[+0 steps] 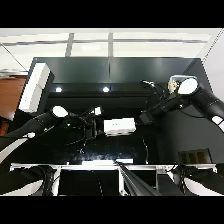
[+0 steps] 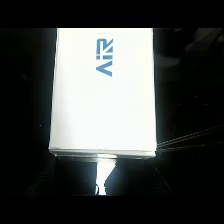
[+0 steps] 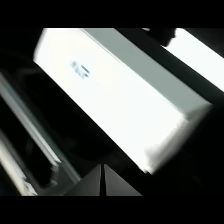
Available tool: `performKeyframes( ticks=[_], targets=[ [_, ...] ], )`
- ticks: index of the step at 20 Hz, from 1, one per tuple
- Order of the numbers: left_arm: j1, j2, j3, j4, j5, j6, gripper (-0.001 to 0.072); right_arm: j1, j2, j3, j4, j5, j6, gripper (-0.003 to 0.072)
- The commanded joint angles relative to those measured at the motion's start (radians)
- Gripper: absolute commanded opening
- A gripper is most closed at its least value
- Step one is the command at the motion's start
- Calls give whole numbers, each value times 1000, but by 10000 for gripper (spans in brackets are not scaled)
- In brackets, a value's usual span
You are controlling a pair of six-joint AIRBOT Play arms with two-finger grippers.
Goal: Fold the box and place the chain.
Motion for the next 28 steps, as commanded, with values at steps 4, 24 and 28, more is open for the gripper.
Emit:
performKeyframes(
  ticks=[4,24,28],
  targets=[
    [-1,-1,1,0,0,1,362,98,-133,-55,239,-100,21,28],
    [-1,-1,1,0,0,1,377,101,-187,-56,134,-201,79,27],
    [-1,-1,1,0,0,1,377,101,-187,-56,135,-227,87,28]
  ],
)
